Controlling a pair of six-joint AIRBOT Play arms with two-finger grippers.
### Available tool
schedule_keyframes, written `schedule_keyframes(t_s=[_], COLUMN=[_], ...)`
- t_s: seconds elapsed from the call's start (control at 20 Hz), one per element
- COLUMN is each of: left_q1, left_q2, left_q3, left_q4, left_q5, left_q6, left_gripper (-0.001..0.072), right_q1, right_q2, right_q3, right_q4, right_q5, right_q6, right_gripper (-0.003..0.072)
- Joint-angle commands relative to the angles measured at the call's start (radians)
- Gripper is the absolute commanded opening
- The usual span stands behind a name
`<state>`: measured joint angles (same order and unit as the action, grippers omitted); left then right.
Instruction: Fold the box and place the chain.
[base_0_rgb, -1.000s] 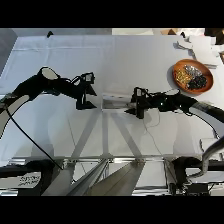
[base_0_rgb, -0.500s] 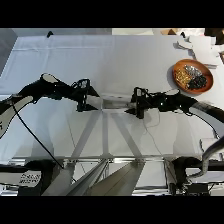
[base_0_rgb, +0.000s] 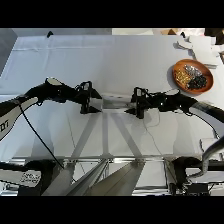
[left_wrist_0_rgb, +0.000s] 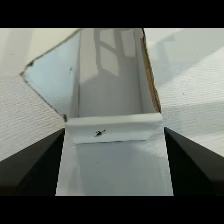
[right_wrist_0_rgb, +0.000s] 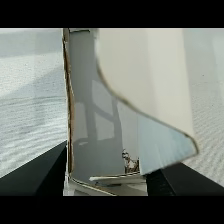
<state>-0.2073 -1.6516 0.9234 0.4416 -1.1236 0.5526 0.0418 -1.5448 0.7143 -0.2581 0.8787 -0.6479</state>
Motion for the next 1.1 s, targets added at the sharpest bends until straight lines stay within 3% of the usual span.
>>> schedule_keyframes(t_s=[0.0,0.9,1.0,1.05], left_q1=[-0.014,-0.084,-0.084,-0.084], left_q2=[-0.017,-0.022,-0.022,-0.022], left_q3=[-0.001,0.000,0.000,0.000], left_q4=[-0.024,-0.040,-0.039,-0.034], left_q5=[0.032,0.133,0.130,0.122], left_q6=[0.005,0.018,0.020,0.026], left_gripper=[0.0699,0.0691,0.0519,0.0485], right_q1=[0.000,0.000,0.000,0.000], right_q2=[0.001,0.001,0.001,0.001], right_q3=[0.000,0.000,0.000,0.000], right_q4=[0.000,0.000,0.000,0.000], right_q5=[0.000,0.000,0.000,0.000], right_q6=[0.000,0.000,0.000,0.000], right_gripper=[0.0441,0.0441,0.0441,0.0441])
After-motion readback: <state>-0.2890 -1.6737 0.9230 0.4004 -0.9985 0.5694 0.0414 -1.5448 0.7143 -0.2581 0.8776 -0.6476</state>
